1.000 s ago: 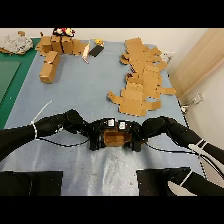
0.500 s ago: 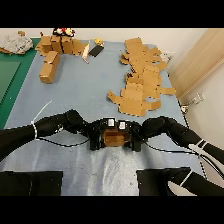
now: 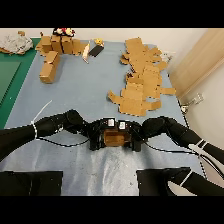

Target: Fold the box.

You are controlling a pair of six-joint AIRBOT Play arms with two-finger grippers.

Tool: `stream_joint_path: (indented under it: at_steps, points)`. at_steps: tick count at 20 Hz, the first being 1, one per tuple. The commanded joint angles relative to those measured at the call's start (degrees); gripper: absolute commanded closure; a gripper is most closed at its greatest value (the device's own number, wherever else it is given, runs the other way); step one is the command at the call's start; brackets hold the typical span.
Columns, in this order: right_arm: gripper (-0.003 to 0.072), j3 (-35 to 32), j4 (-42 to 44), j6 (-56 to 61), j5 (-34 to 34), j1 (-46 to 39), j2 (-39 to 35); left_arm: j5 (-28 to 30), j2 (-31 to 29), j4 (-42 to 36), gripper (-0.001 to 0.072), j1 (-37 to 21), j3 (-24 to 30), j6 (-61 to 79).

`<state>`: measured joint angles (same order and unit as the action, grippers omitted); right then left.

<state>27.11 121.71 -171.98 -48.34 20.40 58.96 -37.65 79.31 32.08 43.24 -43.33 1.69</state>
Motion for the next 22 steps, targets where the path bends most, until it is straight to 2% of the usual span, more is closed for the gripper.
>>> stream_joint_path:
  at_steps: [1, 11, 13, 14, 18, 22]
  points:
    - [0.0157, 0.0, 0.0, 0.0, 0.0, 0.0, 0.0, 0.0, 0.0, 0.0, 0.0181, 0.0, -0.1, 0.0]
    - [0.0157, 0.1, 0.0, 0.0, -0.8, 0.0, 0.0, 0.0, 0.0, 0.0, 0.0181, 0.0, -0.1, 0.0]
    - [0.0112, 0.1, 0.9, 0.1, -1.4, 0.0, -0.1, 0.0, 0.0, 0.0, 0.0181, 0.0, -0.1, 0.0]
    - [-0.0020, 0.2, 1.0, 0.6, -1.7, 0.0, -0.1, 0.0, 0.0, 0.0, 0.0181, 0.0, -0.1, 0.0]
    - [-0.0020, 0.2, -0.8, 2.5, -1.7, -0.9, -0.8, 0.0, 0.0, 0.0, 0.0181, 0.0, -0.1, 0.0]
    - [-0.0020, 0.2, -9.1, 8.2, -3.2, -0.9, -4.1, 0.0, 0.0, 0.0, 0.0181, 0.0, -0.1, 0.0]
